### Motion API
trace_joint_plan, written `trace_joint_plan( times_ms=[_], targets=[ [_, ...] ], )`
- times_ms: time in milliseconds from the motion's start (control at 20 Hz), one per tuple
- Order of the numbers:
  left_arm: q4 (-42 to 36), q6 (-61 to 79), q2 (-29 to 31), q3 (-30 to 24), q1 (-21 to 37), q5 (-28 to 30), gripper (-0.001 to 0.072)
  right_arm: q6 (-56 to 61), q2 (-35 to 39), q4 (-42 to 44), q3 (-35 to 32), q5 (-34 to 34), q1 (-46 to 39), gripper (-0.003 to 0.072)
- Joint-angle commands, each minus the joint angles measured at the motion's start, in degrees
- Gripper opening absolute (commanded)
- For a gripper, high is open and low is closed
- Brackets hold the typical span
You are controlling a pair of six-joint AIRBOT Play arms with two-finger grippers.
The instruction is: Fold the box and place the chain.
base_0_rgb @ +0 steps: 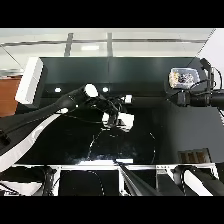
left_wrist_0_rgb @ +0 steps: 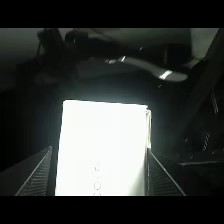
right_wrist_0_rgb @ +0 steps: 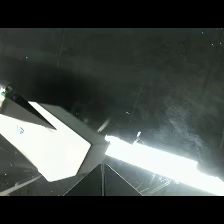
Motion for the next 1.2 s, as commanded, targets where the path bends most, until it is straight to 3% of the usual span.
trace_joint_plan(
  times_ms=[0, 1150],
  targets=[
    [-0.5, -1.6, 0.1, 2.0, 0.8, -3.4, 0.0703, 0.0, 0.0, 0.0, 0.0, 0.0, 0.0, 0.0014],
    [4.5, -1.9, 0.1, 2.2, 2.0, -5.1, 0.0705, 0.0, 0.0, 0.0, 0.0, 0.0, 0.0, 0.0014]
  ],
)
